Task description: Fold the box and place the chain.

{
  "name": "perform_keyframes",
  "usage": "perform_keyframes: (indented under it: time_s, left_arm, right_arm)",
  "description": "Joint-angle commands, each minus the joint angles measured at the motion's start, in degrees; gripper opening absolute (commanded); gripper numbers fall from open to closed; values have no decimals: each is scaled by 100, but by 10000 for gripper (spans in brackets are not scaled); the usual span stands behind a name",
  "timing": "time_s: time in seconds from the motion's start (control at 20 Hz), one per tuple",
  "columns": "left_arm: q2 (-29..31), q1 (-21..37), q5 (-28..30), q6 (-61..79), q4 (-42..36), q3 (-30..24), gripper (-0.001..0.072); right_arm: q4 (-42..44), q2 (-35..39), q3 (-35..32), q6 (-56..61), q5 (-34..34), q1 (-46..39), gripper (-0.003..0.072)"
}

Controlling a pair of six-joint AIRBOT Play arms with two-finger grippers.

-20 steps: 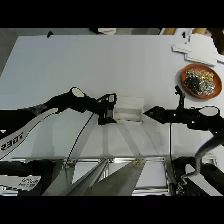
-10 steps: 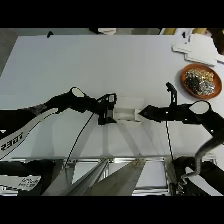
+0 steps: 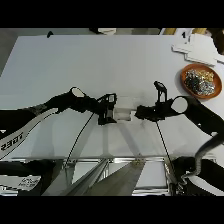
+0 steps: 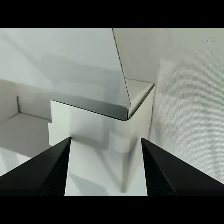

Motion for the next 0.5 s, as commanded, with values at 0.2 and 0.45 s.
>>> perform_keyframes:
  time_s: [0.2,0.45]
  left_arm:
    - [4,7,0,-2,0,7,209]
    - [4,7,0,-2,0,7,209]
  right_arm:
    - [-1926,-1023,1108,2382,1082,905,470]
    - [-2243,-1147,1209,2988,1152,1132,446]
